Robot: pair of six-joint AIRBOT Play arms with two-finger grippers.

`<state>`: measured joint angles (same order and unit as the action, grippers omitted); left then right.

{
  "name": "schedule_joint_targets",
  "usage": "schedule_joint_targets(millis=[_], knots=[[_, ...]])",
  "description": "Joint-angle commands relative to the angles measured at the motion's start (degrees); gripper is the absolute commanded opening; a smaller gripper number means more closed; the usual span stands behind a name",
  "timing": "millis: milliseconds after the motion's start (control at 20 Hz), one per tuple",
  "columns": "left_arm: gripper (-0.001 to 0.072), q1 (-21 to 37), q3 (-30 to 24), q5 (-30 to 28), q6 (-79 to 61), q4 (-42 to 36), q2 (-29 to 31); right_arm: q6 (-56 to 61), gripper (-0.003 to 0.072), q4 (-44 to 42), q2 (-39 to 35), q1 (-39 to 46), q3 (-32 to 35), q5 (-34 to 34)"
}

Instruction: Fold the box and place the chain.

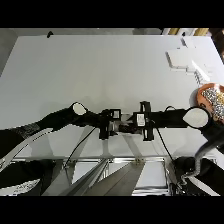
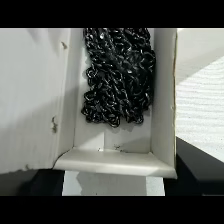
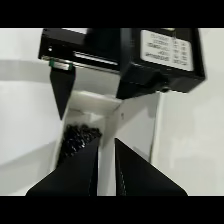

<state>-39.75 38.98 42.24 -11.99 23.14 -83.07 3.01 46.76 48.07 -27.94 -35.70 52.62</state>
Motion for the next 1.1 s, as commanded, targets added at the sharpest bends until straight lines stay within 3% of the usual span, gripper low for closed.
schedule_joint_targets(millis=[0,200,300,400,550,1050], knots=[[0.0393,0.02,0.04,0.0,-0.02,0.0,0.04,-0.04,0.0123,9.18,0.61,5.6,-5.9,9.88],[0.0393,0.02,0.04,0.0,-0.02,0.0,0.04,-0.02,0.012,24.63,1.33,14.67,-6.19,15.69],[0.0393,0.02,0.02,0.0,-0.02,0.02,0.04,-1.92,0.0119,28.0,1.73,18.58,-4.02,15.58],[0.0393,0.02,0.04,0.0,-0.02,0.0,0.04,-6.78,0.0115,28.0,2.86,20.98,-0.13,14.53],[0.0393,0.02,0.04,0.0,0.0,0.0,0.04,-8.04,0.0113,28.48,6.1,21.16,4.87,7.8],[0.0393,0.02,0.02,0.0,-0.02,0.0,0.04,-9.33,0.0119,28.44,15.04,21.16,5.64,2.1]])
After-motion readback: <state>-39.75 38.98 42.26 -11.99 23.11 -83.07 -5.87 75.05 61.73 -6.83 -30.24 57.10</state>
